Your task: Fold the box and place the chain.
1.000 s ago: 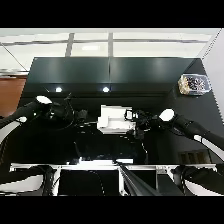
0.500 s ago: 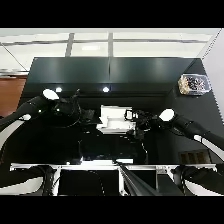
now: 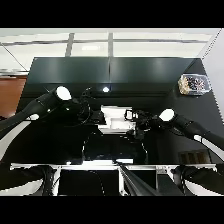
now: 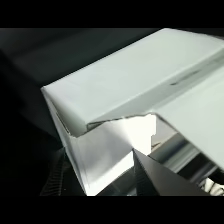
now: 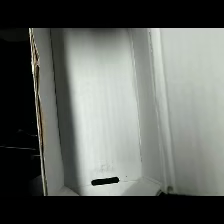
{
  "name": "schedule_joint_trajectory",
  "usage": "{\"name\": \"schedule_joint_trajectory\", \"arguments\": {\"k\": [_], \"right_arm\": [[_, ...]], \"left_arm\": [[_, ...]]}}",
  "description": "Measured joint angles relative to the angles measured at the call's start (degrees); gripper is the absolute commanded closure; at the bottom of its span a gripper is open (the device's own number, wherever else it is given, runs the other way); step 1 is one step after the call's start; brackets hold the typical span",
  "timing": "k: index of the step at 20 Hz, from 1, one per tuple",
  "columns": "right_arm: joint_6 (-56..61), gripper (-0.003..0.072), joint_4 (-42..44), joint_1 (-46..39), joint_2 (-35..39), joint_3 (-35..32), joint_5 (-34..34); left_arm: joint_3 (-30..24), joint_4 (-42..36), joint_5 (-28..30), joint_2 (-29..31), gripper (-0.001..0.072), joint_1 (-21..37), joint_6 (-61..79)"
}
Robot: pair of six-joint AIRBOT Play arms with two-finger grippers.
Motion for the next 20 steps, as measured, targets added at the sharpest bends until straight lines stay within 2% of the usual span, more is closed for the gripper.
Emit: {"name": "schedule_joint_trajectory", "arguments": {"k": [6,11,20], "right_arm": [[0.0,0.0276,0.0,0.0,0.0,0.0,0.0],[0.0,0.0276,0.02,0.0,0.0,0.0,-0.02],[0.0,0.0277,0.02,0.0,0.0,0.0,-0.02]], "left_arm": [[0.7,8.85,5.05,-0.11,0.0224,-5.25,-11.61],[1.36,14.86,6.84,-0.33,0.0224,-8.09,-18.03],[9.31,29.88,2.6,-6.16,0.0225,-16.5,-31.47]]}}
